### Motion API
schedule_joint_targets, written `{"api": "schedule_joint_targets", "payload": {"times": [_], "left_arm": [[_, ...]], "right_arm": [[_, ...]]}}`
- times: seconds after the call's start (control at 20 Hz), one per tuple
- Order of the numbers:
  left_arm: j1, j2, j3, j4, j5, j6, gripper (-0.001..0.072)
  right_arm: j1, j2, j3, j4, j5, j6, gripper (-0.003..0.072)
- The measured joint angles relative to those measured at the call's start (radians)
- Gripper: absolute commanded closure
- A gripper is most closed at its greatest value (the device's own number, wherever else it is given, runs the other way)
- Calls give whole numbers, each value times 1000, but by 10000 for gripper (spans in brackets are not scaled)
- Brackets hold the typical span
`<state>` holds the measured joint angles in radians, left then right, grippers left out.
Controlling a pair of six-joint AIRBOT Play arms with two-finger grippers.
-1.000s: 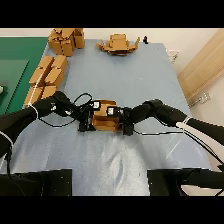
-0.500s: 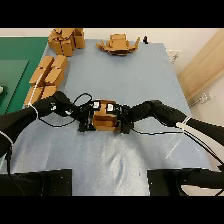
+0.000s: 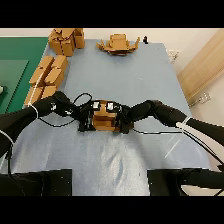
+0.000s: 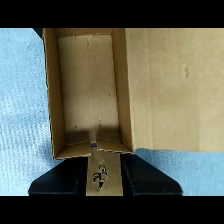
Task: Fold the box.
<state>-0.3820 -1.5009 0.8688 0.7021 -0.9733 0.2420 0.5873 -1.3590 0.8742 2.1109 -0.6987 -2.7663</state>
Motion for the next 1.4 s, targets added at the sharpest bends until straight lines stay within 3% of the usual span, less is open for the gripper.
{"api": "schedule_joint_targets", "payload": {"times": [0.35,0.65,0.7,0.75,0.8,0.85,1.3,1.4], "left_arm": [[0,0,0,1,1,1,484],[0,0,0,1,0,0,484],[0,-1,0,1,-1,0,484],[0,-1,0,1,-1,0,484],[0,-1,0,1,-2,0,484],[0,-1,2,1,-2,0,484],[0,-1,0,0,-4,-2,484],[0,-1,0,0,-4,-1,484]], "right_arm": [[4,-1,2,111,3,-68,402],[2,-17,2,122,3,-99,391],[2,-19,2,121,5,-101,286],[2,-19,2,118,6,-104,122],[3,-21,2,117,10,-105,37],[3,-21,2,108,15,-107,11],[-2,-18,2,49,22,-77,42],[-9,-8,2,-26,-17,2,364]]}}
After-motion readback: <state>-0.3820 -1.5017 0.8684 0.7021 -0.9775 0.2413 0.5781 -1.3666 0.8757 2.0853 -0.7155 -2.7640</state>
